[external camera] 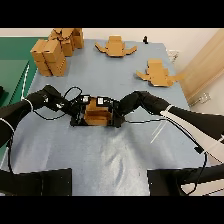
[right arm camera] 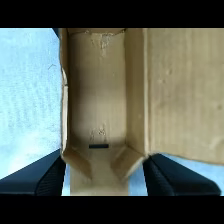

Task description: Fold the box.

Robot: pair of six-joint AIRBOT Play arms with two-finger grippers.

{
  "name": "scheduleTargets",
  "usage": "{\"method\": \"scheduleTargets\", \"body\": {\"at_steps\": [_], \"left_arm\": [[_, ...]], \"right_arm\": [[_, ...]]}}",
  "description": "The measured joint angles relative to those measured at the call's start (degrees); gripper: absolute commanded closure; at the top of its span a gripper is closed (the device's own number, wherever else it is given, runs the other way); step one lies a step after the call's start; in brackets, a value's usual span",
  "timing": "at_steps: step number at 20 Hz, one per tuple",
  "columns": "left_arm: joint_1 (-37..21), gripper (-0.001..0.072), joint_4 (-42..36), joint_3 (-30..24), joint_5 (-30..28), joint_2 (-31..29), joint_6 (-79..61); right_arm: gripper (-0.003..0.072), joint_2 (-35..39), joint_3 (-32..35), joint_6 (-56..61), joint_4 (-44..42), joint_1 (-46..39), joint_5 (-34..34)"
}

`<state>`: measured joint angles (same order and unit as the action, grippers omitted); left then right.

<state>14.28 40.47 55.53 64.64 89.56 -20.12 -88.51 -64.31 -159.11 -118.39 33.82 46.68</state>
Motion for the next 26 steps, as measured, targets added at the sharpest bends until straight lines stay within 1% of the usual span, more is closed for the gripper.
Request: {"method": "scheduleTargets", "body": {"at_steps": [3,6,8,9,10,11,12,13,15,17,21,23,25,26], "left_arm": [[0.0,0.0688,0.3,0.0,0.0,0.0,-0.1],[0.0,0.0688,0.4,0.0,-0.2,0.0,0.2],[0.0,0.0688,0.5,0.0,-0.3,0.0,0.4],[0.0,0.0688,0.5,0.0,-0.4,0.0,0.5],[0.0,0.0688,0.5,0.0,-0.4,0.0,0.5],[0.0,0.0688,0.5,0.0,-0.4,0.0,0.6],[0.0,0.0688,0.6,0.0,-0.5,0.0,0.6],[0.0,0.0688,0.6,0.0,-0.6,0.0,0.6],[0.0,0.0688,0.6,0.0,-0.8,0.0,0.6],[0.0,0.0688,0.6,0.0,-0.9,0.0,0.6],[0.0,0.0688,0.6,0.0,-1.0,0.0,0.6],[0.0,0.0688,0.6,0.0,-1.0,0.0,0.6],[0.0,0.0688,0.6,0.0,-1.0,0.0,0.7],[0.0,0.0688,0.6,0.0,-1.1,0.0,0.7]], "right_arm": [[-0.0018,1.3,0.0,1.7,0.4,-1.1,2.9],[-0.0017,2.8,0.0,4.0,0.6,-3.4,8.6],[0.0013,4.5,0.0,5.8,-0.8,-5.2,12.2],[0.0118,5.6,0.0,6.4,-2.2,-5.8,13.0],[0.0181,7.0,-0.3,7.0,-3.7,-6.3,13.9],[0.0310,8.1,-0.7,7.3,-5.0,-6.6,14.2],[0.0659,9.2,-1.3,7.7,-6.8,-6.8,13.8],[0.0682,10.0,-1.8,7.9,-8.6,-7.0,13.0],[0.0683,10.1,-3.2,8.6,-13.0,-6.5,10.0],[0.0683,7.6,-5.6,9.8,-15.9,-5.1,8.7],[0.0683,-2.5,-14.3,13.2,-18.2,-2.6,7.0],[0.0684,-7.9,-19.6,16.9,-16.9,-2.4,7.0],[0.0683,-12.8,-24.1,20.7,-15.0,-3.3,9.1],[0.0683,-15.3,-26.3,22.7,-14.4,-3.9,11.4]]}}
